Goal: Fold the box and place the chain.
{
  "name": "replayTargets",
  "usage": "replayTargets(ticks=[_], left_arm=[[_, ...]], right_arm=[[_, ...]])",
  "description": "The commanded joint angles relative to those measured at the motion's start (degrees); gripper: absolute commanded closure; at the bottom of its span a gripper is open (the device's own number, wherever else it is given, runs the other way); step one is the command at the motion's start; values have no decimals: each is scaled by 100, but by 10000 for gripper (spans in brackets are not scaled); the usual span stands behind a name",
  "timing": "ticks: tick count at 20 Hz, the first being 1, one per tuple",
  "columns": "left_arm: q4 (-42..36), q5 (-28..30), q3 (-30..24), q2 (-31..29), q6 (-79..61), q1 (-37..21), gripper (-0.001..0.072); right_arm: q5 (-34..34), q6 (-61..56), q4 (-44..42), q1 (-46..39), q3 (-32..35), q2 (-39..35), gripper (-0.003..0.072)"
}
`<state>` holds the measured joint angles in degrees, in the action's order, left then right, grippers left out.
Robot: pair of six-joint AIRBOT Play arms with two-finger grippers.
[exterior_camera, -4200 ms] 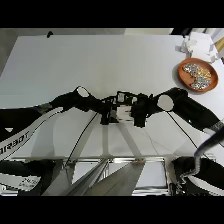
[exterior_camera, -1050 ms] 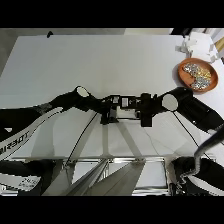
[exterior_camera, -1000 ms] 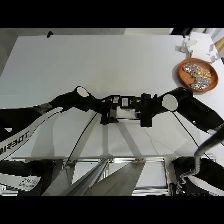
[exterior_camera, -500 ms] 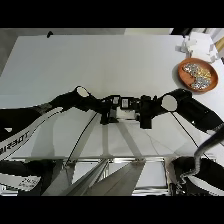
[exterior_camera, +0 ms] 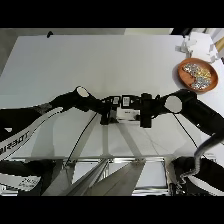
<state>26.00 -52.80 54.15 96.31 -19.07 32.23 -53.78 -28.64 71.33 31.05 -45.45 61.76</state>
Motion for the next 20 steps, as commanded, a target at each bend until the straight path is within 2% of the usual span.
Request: replayTargets(ticks=[1,5,8,10,20], left_arm=[[-4,28,2,2,-2,0,504],[-4,28,2,2,-2,0,504],[-4,28,2,2,-2,0,504],[-4,26,2,2,-4,0,504],[-4,28,2,2,-4,0,504]], right_arm=[[24,2,-446,0,-2,-50,375],[258,70,-1226,0,63,-42,652],[835,66,-1751,0,302,-4,674],[979,61,-1912,0,446,61,674],[1123,-7,-1902,2,732,111,673]])
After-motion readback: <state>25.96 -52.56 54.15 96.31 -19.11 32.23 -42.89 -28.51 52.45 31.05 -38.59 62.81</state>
